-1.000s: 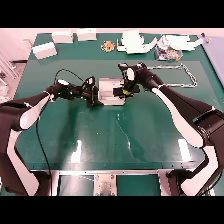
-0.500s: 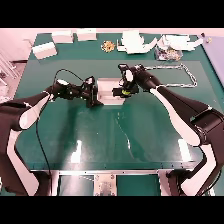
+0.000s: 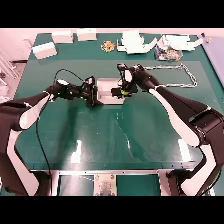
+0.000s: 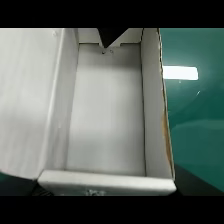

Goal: Fold the box and place the chain.

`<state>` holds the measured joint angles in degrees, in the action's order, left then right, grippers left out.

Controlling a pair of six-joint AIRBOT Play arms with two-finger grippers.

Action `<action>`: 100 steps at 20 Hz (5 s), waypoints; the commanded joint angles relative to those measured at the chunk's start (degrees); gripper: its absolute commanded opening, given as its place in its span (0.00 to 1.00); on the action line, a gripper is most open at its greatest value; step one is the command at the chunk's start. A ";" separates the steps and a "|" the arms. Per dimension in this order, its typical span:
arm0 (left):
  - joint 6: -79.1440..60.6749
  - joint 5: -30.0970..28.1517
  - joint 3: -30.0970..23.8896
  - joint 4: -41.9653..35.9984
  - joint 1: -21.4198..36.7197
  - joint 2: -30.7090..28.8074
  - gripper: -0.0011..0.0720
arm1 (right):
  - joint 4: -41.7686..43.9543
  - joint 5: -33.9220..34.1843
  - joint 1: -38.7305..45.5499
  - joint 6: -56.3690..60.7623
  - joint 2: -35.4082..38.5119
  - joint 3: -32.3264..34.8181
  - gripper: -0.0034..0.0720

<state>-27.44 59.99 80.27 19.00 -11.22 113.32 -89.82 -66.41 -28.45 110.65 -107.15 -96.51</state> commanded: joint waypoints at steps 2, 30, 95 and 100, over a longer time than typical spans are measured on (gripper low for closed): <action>0.02 0.11 0.02 0.09 -0.02 -0.04 0.72 | -0.90 -0.11 0.04 0.15 0.76 -0.24 0.45; 0.00 0.07 0.02 0.09 -0.02 -0.04 0.72 | -2.97 3.69 18.23 -45.57 22.45 1.70 0.65; -0.02 -0.59 0.02 0.07 -0.02 -0.04 0.72 | 33.20 2.16 34.73 -99.10 0.42 4.68 0.06; -0.02 -0.61 0.02 0.04 -0.02 -0.04 0.72 | 33.35 7.39 34.53 -99.86 -1.99 4.68 0.76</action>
<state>-27.46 59.40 80.27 19.05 -11.27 113.32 -56.25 -61.80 6.22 11.53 -108.14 -92.09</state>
